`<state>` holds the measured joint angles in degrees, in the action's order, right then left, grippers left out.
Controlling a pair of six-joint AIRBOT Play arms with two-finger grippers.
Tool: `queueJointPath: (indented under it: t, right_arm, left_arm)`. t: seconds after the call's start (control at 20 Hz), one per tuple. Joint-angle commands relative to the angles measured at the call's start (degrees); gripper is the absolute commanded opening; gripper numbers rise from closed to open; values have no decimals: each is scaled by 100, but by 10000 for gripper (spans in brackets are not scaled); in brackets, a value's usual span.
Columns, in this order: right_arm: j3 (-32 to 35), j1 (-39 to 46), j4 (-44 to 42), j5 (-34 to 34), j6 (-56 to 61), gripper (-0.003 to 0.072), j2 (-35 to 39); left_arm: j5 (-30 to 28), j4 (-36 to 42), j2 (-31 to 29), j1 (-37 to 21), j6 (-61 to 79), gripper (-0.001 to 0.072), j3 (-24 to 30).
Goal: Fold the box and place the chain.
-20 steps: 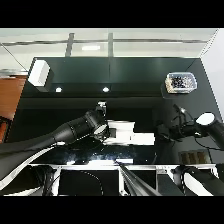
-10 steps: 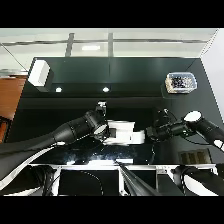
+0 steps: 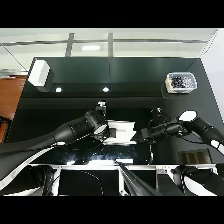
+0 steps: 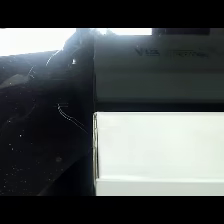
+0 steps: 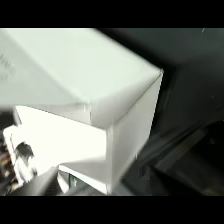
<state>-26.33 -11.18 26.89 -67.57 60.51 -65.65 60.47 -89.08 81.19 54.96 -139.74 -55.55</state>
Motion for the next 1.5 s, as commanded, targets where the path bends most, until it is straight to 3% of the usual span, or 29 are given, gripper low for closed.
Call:
queueJointPath:
  t: [0.0, 0.25, 0.5, 0.55, 0.75, 0.85, 0.9, 1.0, 1.45]
  right_arm:
    - [-92, -466, 13, 905, 463, 419, 0]
    - [-365, -1005, 667, 1473, 1582, 400, 0]
    - [-697, -1867, 2114, 2017, 3394, 400, -2]
    - [-811, -2079, 2507, 2044, 3818, 361, -2]
    - [-1440, -2944, 4900, 1547, 6500, 360, -17]
    - [-1700, -3248, 5556, 1084, 7333, 360, -37]
    - [-1790, -3357, 5641, 962, 7514, 359, -68]
    - [-1864, -3495, 5628, 964, 7654, 228, -181]
    - [-1912, -3683, 5528, 953, 7879, 227, -605]
  left_arm:
    - [0, -2, -4, -4, 2, 29, -2]
    - [0, -2, -4, -4, 2, 29, -2]
    - [0, -2, -4, -4, 2, 29, -2]
    - [0, -2, -4, -4, 2, 29, -2]
    - [0, 0, -4, -4, 2, 29, -2]
    - [0, -2, -4, -4, 2, 30, -2]
    - [0, -2, -4, -4, 2, 29, -2]
    - [0, -2, -4, -4, 2, 29, -2]
    - [-4, -2, -4, -7, 2, 29, -2]
